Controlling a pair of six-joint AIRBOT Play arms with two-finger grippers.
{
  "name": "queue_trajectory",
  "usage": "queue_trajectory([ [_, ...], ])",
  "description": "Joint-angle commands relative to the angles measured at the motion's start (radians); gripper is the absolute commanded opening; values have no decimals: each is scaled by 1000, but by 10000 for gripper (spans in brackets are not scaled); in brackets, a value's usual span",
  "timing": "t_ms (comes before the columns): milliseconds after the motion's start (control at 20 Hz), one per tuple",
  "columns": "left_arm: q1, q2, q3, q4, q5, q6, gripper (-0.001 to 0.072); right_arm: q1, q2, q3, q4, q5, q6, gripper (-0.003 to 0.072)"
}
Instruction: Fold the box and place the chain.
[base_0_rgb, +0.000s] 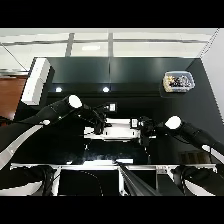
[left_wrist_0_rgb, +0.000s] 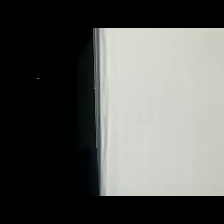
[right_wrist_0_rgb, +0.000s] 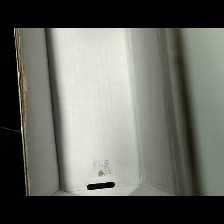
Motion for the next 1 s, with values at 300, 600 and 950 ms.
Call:
queue_trajectory([
  [300,0,-1,0,0,1,0,27,-14,20,0,-5,9,2,669],
  [600,0,-1,0,0,-2,0,27,-25,23,0,4,25,2,669],
  [950,0,-1,0,0,-2,0,27,-27,23,0,11,23,1,502],
])
